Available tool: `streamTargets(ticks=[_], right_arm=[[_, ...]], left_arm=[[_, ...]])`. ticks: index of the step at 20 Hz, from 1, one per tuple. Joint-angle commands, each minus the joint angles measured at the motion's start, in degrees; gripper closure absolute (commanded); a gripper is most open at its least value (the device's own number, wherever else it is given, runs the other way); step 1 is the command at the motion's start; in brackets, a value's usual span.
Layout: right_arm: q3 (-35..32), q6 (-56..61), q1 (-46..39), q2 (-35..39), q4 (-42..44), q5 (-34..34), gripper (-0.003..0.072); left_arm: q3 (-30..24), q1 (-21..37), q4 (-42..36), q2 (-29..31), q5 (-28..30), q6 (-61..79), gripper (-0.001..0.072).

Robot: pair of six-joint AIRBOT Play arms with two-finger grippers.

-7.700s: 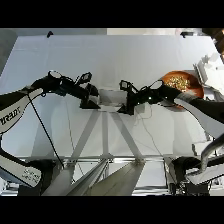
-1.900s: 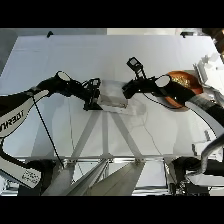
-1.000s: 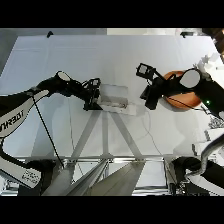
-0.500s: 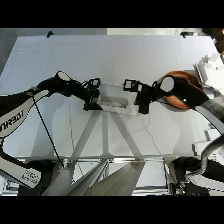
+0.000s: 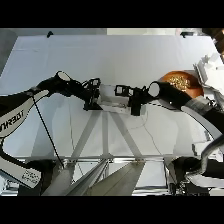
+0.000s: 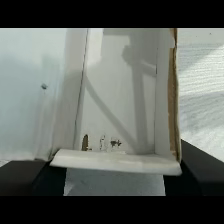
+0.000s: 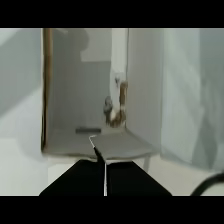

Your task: Fold the box and place the chain.

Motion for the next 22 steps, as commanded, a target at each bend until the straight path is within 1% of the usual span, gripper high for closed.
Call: streamTargets(ticks=[1,4,5,7,8,9,10,11,12,13,14,15,17,19,22], right_arm=[[0.00,0.09,1.44,-0.57,0.44,-3.76,0.0677],[0.00,0.11,1.44,-0.57,1.20,-3.45,0.0673],[0.00,0.11,1.44,-0.57,2.14,-3.45,0.0639],[0.00,0.09,1.44,-0.57,4.15,-3.48,0.0380],[0.00,0.09,1.44,-0.57,5.11,-3.48,0.0321],[0.00,0.09,1.44,-0.57,5.42,-3.45,0.0317],[0.00,0.09,1.44,-0.57,5.42,-3.45,0.0281],[0.00,0.09,1.44,-0.57,5.40,-3.45,0.0284],[0.00,0.09,1.44,-0.57,5.40,-3.43,0.0351],[0.00,0.11,1.44,-0.57,5.38,-3.21,0.0487],[0.00,0.11,1.44,-0.57,5.38,-2.75,0.0668],[0.00,0.42,1.44,-0.57,5.35,-1.90,0.0676],[0.00,5.18,1.44,-0.33,3.50,-0.48,0.0677],[0.00,13.40,1.44,1.36,-2.78,-0.52,0.0678],[0.00,25.05,1.38,7.08,-12.07,-0.87,0.0678]], left_arm=[[-0.02,0.07,0.00,0.04,0.02,0.00,0.0319],[-0.02,0.07,0.00,0.04,0.02,0.00,0.0319],[-0.02,0.07,0.00,0.04,0.02,0.00,0.0319],[-0.02,0.07,0.00,0.04,0.02,0.00,0.0319],[-0.02,0.07,0.00,0.04,0.02,0.00,0.0319],[-0.02,0.07,0.00,0.04,0.02,0.00,0.0319],[-0.02,0.07,0.00,0.04,0.02,0.00,0.0319],[-0.02,0.07,0.00,0.04,0.02,0.00,0.0319],[-0.02,0.07,0.00,0.04,0.02,0.00,0.0319],[-0.02,0.07,0.00,0.04,0.02,0.00,0.0319],[-0.02,0.07,0.00,0.04,0.02,0.00,0.0319],[-0.02,0.07,0.00,0.04,0.02,0.00,0.0319],[-0.02,0.07,0.00,0.04,0.02,0.00,0.0319],[-0.02,0.07,0.00,0.04,0.02,0.00,0.0319],[-0.02,0.07,0.00,0.04,0.02,0.00,0.0319]])
